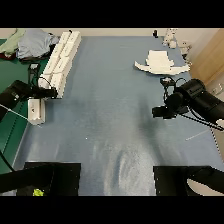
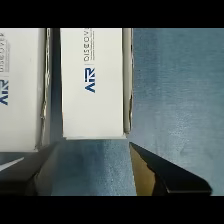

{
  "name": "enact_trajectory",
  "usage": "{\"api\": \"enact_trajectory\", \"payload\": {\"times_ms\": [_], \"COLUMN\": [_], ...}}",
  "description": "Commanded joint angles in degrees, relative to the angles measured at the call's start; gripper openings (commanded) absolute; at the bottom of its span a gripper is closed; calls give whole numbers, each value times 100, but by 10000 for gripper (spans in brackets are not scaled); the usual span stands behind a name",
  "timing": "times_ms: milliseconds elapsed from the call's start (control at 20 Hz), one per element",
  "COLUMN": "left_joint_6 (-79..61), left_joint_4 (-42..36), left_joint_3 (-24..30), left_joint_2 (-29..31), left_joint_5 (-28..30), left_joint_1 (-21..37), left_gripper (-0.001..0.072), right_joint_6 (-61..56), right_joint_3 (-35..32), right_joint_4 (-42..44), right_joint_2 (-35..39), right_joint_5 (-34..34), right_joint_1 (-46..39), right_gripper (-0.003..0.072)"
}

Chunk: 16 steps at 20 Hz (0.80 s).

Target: Fold the box.

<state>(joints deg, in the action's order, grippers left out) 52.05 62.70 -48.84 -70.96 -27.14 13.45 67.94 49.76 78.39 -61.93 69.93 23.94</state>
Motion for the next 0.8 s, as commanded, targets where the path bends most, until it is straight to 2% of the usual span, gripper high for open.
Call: {"api": "enact_trajectory", "payload": {"times_ms": [0,50,100,150,200,250,350,500,600,750], "left_joint_6": [-7,2,83,199,199,210,492,1198,1497,1552], "left_joint_4": [22,2,-66,-251,-433,-605,-748,-734,-732,-737], "left_joint_3": [-170,-286,-400,-496,-595,-688,-772,-756,-673,-573], "left_joint_2": [791,1034,1268,1475,1663,1832,2065,2087,2061,2033], "left_joint_5": [-1016,-1388,-1694,-1982,-2264,-2496,-2817,-3414,-3379,-3075], "left_joint_1": [26,-37,-131,-232,-358,-531,-968,-1803,-2323,-2782], "left_gripper": [702,700,600,341,40,15,15,14,15,15], "right_joint_6": [0,0,0,0,0,0,0,0,0,0], "right_joint_3": [4,4,4,4,4,4,4,4,4,4], "right_joint_4": [4,2,2,2,2,2,2,4,4,2], "right_joint_2": [-2,-2,-2,-2,-2,-2,-2,-2,-2,-2], "right_joint_5": [0,0,0,0,0,0,0,0,0,0], "right_joint_1": [-2,-2,-2,-2,-2,-2,-2,-2,-2,-2], "right_gripper": [6,6,5,5,6,5,6,6,5,6]}}
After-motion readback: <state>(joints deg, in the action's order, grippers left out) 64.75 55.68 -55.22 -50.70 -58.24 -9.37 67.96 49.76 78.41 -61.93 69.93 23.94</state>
